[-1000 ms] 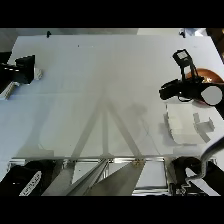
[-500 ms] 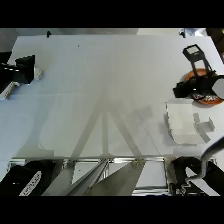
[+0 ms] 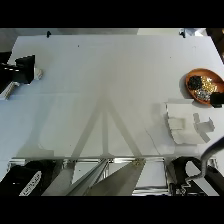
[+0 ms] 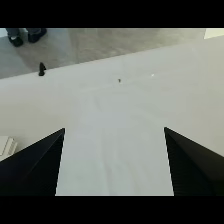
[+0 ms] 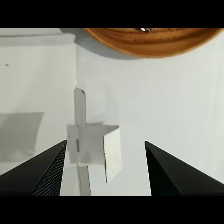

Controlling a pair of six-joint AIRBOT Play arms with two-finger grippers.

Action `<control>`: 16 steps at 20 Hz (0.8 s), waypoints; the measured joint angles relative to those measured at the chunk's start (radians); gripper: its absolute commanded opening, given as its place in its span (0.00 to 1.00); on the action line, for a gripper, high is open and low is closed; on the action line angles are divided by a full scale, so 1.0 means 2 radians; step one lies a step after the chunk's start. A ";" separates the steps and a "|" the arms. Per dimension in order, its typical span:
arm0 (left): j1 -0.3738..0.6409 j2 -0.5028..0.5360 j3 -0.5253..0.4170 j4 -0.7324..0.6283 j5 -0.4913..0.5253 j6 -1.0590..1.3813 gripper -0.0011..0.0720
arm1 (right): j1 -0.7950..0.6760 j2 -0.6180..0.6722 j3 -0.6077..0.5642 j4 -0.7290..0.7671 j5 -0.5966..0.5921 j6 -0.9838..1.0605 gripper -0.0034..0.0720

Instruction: Fold the box and place the chain.

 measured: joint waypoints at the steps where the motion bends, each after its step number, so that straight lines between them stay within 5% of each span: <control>1: 0.000 0.000 0.000 0.000 0.000 0.000 0.97 | -0.018 -0.003 0.000 0.004 0.008 -0.013 0.77; 16: 0.000 0.000 0.000 0.000 0.000 0.000 0.97 | -0.060 -0.092 0.000 -0.006 0.114 -0.095 0.78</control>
